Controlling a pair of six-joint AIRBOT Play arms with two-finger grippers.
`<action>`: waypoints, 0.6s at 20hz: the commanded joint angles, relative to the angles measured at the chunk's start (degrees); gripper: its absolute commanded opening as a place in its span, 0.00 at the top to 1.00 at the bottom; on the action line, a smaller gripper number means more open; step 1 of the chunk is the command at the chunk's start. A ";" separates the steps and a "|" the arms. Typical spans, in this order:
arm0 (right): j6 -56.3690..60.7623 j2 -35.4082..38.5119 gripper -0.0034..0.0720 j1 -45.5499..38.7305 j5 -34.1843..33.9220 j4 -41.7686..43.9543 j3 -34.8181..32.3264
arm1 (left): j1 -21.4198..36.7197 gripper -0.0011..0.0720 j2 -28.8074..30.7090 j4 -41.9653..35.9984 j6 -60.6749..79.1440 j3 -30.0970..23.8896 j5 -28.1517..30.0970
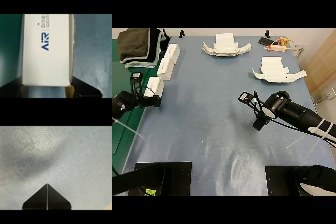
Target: Fold the box.
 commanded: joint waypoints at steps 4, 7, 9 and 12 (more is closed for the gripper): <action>0.02 -0.02 0.95 -0.04 0.00 0.02 0.07 | -1.16 0.34 -19.21 -1.79 -0.24 18.64 0.85; 0.02 -0.02 0.95 -0.04 0.00 0.02 0.07 | -3.48 0.34 -25.92 -1.99 -0.28 26.82 -2.38; 0.02 -0.02 0.95 -0.04 0.00 0.00 0.07 | -3.85 0.34 -29.55 -3.67 -0.26 31.58 -3.91; 0.02 -0.02 0.95 -0.04 0.00 0.00 0.07 | -3.82 0.34 -33.46 -5.42 -0.26 37.18 -5.01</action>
